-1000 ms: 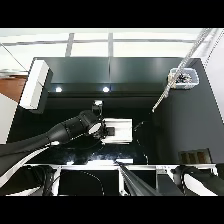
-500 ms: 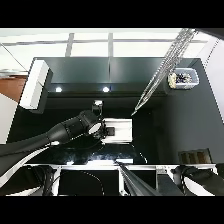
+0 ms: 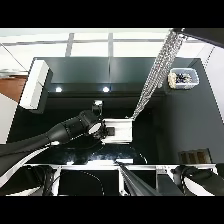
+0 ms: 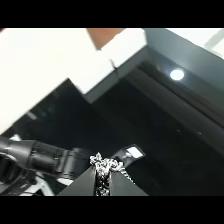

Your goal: Fold the box and place the chain.

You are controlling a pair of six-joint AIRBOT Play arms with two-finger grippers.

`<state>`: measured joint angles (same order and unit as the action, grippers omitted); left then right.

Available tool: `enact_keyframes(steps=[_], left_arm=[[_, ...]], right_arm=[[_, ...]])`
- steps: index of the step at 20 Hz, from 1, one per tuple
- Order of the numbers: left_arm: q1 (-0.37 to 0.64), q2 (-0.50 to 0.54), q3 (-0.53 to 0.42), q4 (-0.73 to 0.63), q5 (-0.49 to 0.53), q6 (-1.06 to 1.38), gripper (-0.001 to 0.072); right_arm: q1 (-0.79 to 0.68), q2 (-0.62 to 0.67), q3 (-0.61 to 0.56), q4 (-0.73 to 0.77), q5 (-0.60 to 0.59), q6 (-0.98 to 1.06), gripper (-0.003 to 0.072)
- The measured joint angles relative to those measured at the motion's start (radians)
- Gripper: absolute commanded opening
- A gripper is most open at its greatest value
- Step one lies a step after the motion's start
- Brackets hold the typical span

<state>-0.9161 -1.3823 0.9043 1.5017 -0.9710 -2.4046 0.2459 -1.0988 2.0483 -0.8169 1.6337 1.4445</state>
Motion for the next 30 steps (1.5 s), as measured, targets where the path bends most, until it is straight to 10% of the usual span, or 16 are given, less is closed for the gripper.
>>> enact_keyframes(steps=[30], left_arm=[[0.0,0.0,0.0,-0.004,-0.004,0.0,0.003]], right_arm=[[0.053,0.05,-0.008,0.001,0.039,-0.005,0.0024]])
